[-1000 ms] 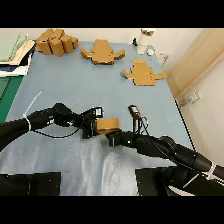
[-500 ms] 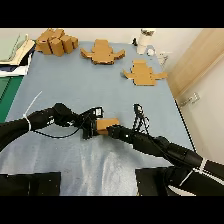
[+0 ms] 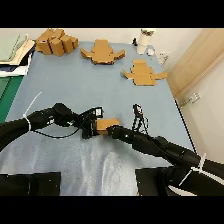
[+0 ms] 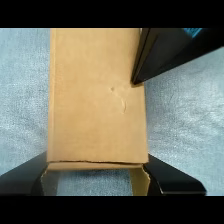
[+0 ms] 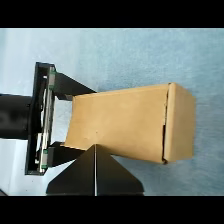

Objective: Fold the box.

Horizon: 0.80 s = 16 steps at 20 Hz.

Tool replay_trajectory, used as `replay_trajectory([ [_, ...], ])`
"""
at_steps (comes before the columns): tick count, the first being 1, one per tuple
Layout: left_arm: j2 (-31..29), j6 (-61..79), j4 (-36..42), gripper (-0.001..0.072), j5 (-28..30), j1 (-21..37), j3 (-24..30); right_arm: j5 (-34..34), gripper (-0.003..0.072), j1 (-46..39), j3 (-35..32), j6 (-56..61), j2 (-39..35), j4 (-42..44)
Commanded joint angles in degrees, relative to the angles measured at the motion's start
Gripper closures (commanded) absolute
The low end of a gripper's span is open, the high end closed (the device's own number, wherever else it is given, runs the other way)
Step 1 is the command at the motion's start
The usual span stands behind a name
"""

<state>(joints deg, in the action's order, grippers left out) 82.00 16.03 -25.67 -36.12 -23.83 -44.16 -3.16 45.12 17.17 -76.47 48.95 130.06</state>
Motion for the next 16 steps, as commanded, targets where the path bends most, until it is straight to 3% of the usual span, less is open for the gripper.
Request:
replay_trajectory([
  [1, 0.0, 0.0, 0.0, 0.0180, 0.0, 0.0, -0.1, -0.4, 0.0685, 0.0, 0.0, 0.1, 1.8, -0.2],
  [16, 0.0, 0.0, 0.0, 0.0181, 0.0, 0.0, -0.1, -0.8, 0.0685, 0.2, 0.0, 0.1, 3.0, -0.7],
])
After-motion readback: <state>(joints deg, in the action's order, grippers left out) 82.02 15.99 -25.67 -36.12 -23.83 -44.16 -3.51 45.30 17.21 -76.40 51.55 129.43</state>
